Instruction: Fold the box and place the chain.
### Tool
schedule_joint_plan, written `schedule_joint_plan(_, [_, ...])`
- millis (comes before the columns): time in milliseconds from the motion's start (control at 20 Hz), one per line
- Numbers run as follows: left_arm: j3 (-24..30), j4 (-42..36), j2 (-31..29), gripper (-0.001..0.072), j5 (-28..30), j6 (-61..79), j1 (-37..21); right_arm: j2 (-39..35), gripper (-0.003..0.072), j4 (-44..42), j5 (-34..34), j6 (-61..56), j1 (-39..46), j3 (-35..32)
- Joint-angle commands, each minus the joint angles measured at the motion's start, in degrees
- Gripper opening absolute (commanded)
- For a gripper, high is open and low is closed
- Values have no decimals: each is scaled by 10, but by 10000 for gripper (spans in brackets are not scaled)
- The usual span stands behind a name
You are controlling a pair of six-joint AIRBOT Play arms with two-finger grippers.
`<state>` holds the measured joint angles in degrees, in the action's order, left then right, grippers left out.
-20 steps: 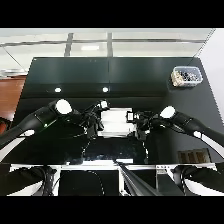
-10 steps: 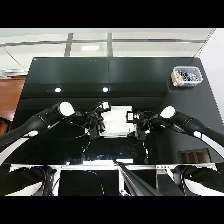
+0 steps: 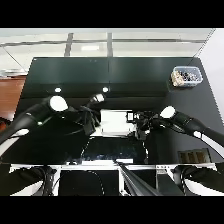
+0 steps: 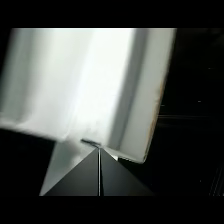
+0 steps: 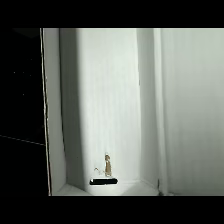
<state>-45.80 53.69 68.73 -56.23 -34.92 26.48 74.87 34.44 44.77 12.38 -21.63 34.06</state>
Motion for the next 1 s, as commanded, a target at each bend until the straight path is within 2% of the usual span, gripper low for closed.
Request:
schedule_joint_plan(0, [-15,153,-83,28,-15,-217,-68,0,127,0,0,0,0,0])
schedule_joint_plan(100, [-7,228,-128,29,-25,-360,-129,0,126,0,0,0,0,0])
schedule_joint_plan(200, [27,226,-147,30,-35,-507,-201,0,127,0,0,0,0,0])
schedule_joint_plan(250, [53,186,-143,32,-56,-559,-238,0,126,0,0,0,0,0])
schedule_joint_plan(300, [81,118,-134,33,-80,-536,-269,0,126,0,0,0,0,0])
schedule_joint_plan(400, [150,-84,-100,32,-136,-409,-325,0,127,0,0,0,0,0])
schedule_joint_plan(450, [181,-167,-83,31,-142,-359,-342,0,127,0,0,0,0,0])
schedule_joint_plan(500, [207,-217,-68,29,-129,-332,-347,0,127,0,0,0,0,0])
schedule_joint_plan(600, [223,-184,-42,28,-73,-349,-323,0,127,0,0,0,0,0])
schedule_joint_plan(700, [218,-159,-15,29,-35,-389,-276,0,127,0,0,0,0,0])
schedule_joint_plan(850, [205,-191,17,29,11,-388,-215,0,126,0,0,0,0,0])
schedule_joint_plan(950, [192,-202,38,29,17,-388,-188,0,127,0,0,0,0,0])
